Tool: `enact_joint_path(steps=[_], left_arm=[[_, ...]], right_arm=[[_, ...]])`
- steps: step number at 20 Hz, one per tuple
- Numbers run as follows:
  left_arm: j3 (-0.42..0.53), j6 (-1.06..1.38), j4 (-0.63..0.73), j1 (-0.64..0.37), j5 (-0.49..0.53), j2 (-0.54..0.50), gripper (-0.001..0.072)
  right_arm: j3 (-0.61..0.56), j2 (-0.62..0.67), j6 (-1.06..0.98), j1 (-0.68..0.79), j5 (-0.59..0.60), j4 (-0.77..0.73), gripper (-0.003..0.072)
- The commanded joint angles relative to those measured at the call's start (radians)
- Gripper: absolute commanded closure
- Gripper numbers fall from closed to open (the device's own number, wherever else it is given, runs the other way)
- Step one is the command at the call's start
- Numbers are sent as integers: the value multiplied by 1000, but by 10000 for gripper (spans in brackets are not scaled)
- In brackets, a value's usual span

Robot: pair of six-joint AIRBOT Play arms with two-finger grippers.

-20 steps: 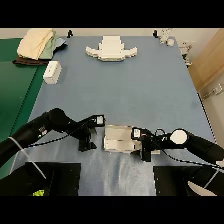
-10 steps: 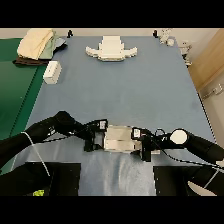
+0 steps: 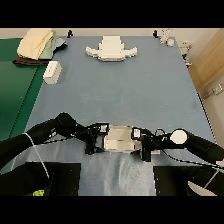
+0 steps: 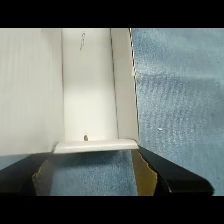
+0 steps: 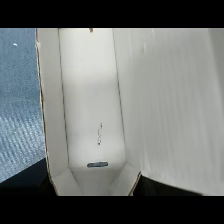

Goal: Fold the box.

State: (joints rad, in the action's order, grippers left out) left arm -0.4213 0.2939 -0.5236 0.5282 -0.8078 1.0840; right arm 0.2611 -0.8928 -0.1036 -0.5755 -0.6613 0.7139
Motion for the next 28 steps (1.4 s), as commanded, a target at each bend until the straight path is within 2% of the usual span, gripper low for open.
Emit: enact_joint_path(steps=[1, 8, 13, 14, 17, 22, 23, 28], left_arm=[[28, 1, 6, 3, 26, -1, 23], [37, -4, 42, 105, 136, -1, 23], [37, -19, 72, 114, 170, -1, 26], [37, -27, 71, 114, 170, -1, 111], [37, -63, 48, 113, 171, -1, 129], [37, -74, 45, 112, 169, -1, 98], [37, -75, 45, 112, 170, -1, 13], [37, -77, 56, 87, 152, -3, 12]], right_arm=[[0, 1, 0, 0, 0, 0, 240], [0, 1, 0, 0, 0, 0, 241], [0, 1, 0, 0, 0, 0, 240], [0, 1, 0, 0, 0, 0, 241], [0, 1, 0, 0, 0, 0, 241], [0, 1, 0, 0, 0, 0, 241], [0, 1, 0, 0, 0, 0, 241], [0, 1, 0, 0, 0, 0, 241]])
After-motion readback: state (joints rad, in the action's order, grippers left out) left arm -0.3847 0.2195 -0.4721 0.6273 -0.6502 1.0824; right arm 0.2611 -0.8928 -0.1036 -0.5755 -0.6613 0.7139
